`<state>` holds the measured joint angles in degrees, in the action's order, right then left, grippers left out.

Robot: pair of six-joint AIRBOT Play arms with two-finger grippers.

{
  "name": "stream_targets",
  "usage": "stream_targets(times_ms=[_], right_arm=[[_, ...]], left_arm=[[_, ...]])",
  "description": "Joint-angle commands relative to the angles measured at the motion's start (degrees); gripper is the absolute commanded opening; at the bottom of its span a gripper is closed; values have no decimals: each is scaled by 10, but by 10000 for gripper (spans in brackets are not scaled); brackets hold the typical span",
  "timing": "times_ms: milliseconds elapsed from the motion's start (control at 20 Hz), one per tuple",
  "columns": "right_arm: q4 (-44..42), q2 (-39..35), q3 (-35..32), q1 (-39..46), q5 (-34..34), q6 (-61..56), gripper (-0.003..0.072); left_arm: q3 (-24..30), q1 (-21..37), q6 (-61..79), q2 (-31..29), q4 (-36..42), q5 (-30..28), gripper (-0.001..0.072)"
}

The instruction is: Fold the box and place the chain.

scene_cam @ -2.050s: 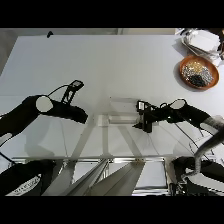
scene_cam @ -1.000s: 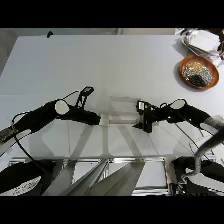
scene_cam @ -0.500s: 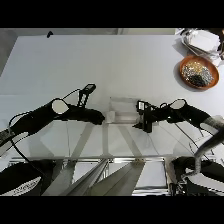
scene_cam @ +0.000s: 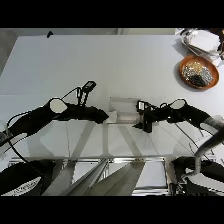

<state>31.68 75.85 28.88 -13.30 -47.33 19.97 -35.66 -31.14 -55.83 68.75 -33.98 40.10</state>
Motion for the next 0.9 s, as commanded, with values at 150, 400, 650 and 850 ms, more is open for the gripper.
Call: stream_targets(times_ms=[150,400,650,850], right_arm=[[0,0,0,0,0,0,404],[0,0,0,0,0,0,404],[0,0,0,0,0,0,404],[0,0,0,0,0,0,404]], left_arm=[[0,-14,8,0,10,-9,350],[-4,-36,-21,1,8,-25,351],[-40,-62,-80,24,-36,-21,351],[-72,-68,-181,45,-126,-10,351]])
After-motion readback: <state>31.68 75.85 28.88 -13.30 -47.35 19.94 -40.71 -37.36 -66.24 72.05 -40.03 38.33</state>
